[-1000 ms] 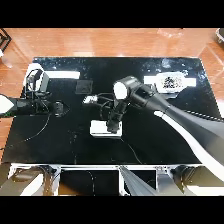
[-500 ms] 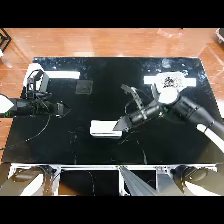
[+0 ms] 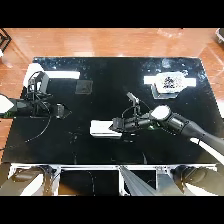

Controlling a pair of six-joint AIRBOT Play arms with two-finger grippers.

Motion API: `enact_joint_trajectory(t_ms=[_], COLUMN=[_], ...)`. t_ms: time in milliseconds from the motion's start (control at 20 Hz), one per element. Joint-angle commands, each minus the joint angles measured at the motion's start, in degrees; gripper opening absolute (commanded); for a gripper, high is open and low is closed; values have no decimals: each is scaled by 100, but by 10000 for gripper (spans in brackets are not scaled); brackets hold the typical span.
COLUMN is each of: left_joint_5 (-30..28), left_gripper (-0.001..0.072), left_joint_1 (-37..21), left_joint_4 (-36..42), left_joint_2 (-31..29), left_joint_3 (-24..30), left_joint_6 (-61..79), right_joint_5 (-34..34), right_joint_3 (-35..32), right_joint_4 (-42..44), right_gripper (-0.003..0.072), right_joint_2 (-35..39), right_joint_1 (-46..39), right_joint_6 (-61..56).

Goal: Fold the box and place the chain.

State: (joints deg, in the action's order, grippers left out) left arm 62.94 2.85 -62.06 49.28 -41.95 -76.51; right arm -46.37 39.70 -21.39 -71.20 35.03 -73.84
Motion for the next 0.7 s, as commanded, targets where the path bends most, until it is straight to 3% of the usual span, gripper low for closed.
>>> enact_joint_trajectory(t_ms=[0,350,650], left_joint_5=[-15,-140,-245], left_gripper=[614,617,617], left_joint_1=[0,0,0], left_joint_4=[9,87,151], left_joint_2=[4,4,7], left_joint_3=[2,2,2], left_joint_6=[-20,-20,-17], right_joint_5=[260,273,269], right_joint_3=[-37,-37,-35], right_joint_4=[-361,-1257,-1290], right_gripper=[20,20,20], right_joint_2=[-9,-35,-170], right_joint_1=[33,46,57], right_joint_6=[-417,-1082,-1121])
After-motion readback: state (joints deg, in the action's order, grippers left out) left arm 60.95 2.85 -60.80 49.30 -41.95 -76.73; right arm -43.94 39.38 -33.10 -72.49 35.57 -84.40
